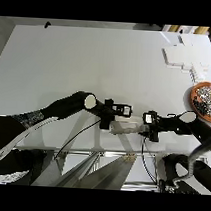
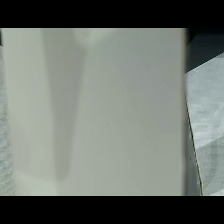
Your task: Fold the box and place the chain.
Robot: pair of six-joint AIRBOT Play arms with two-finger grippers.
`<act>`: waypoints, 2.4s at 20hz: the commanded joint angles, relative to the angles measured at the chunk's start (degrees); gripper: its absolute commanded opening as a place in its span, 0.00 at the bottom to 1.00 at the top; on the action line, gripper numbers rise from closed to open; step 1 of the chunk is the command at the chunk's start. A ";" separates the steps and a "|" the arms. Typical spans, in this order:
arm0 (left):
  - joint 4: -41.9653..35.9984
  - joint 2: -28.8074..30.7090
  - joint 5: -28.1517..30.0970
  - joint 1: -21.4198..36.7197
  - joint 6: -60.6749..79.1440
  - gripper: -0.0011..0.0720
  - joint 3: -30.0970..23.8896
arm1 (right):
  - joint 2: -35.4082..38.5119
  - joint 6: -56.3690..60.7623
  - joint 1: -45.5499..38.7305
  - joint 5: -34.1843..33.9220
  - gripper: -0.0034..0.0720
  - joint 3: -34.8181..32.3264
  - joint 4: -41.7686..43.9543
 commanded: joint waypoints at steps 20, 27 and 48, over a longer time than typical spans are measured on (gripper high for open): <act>1.42 0.79 -0.52 0.33 0.24 0.69 0.00 | 0.00 0.00 0.04 0.42 0.60 -0.04 -0.15; 10.40 7.32 -8.87 6.67 -6.32 0.96 0.00 | 0.00 0.00 0.04 0.42 0.60 -0.04 -0.15; -1.49 12.63 11.23 -4.57 -24.33 0.02 0.00 | 0.00 0.00 0.04 0.44 0.60 -0.04 -0.15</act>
